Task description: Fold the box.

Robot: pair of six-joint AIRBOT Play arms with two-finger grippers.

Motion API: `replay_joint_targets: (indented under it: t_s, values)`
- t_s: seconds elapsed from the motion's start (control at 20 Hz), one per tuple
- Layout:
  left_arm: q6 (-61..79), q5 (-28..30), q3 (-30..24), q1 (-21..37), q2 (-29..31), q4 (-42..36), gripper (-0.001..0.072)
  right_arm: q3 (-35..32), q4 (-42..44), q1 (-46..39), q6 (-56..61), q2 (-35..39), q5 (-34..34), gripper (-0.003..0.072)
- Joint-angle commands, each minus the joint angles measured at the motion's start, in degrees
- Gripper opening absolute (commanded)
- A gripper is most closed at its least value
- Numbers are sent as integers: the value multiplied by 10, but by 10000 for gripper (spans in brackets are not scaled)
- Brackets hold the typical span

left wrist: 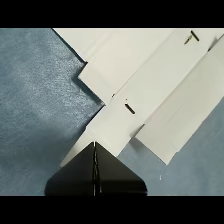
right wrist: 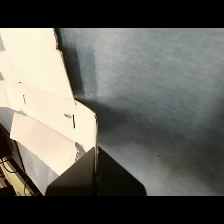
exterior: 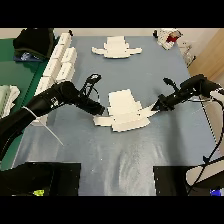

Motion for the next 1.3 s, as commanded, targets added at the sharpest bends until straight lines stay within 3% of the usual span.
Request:
replay_joint_targets:
  t_s: [0.0,0.2,0.45,0.55,0.65,0.8,1.0,1.25]
  values:
    - [0,-2,0,0,0,-18,11,0,15,7,-4,0,-35,3]
    - [0,-46,28,23,0,-52,12,-74,66,37,-26,64,8,2]
    - [5,-154,58,128,0,-89,23,-307,83,99,-21,260,167,3]
    - [8,-185,58,160,0,-103,436,-395,85,138,-4,348,236,2]
    - [12,-202,57,174,0,-104,439,-455,84,179,2,424,294,2]
    - [30,-206,54,179,-3,-105,439,-489,81,213,3,487,327,3]
    - [79,-222,36,180,-35,-140,439,-493,78,214,10,495,327,3]
    - [168,-222,30,179,-125,-206,437,-493,78,214,11,495,326,3]
